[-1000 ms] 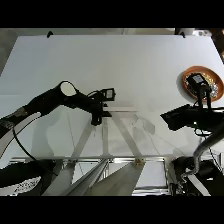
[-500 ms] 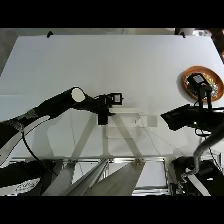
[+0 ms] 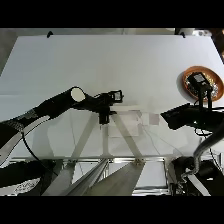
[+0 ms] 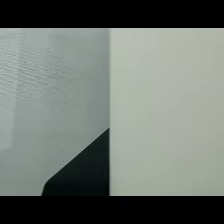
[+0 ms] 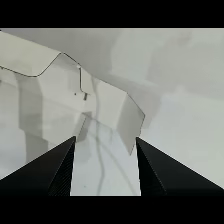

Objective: Fold the box and place the chain.

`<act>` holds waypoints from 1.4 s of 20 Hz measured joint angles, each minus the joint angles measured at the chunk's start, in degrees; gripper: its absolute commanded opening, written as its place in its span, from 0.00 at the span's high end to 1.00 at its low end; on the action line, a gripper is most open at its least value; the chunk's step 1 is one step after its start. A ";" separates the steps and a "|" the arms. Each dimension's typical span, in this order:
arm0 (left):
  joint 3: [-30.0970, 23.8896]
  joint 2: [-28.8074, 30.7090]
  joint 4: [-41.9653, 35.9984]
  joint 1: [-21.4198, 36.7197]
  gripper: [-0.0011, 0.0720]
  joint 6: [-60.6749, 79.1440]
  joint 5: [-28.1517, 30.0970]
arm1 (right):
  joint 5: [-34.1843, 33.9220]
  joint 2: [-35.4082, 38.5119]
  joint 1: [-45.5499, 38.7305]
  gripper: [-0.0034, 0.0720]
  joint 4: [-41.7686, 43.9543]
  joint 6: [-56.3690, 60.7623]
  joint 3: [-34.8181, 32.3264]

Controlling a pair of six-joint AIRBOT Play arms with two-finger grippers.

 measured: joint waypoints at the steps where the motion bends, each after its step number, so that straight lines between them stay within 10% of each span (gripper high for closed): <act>1: 0.00 -0.37 -1.09 0.00 0.98 0.15 0.02 | -0.07 0.00 0.00 0.40 0.00 -0.02 0.00; 28: 0.00 -4.63 -5.18 -0.02 0.98 9.77 -0.90 | -2.64 0.00 0.00 0.41 0.00 -0.09 0.00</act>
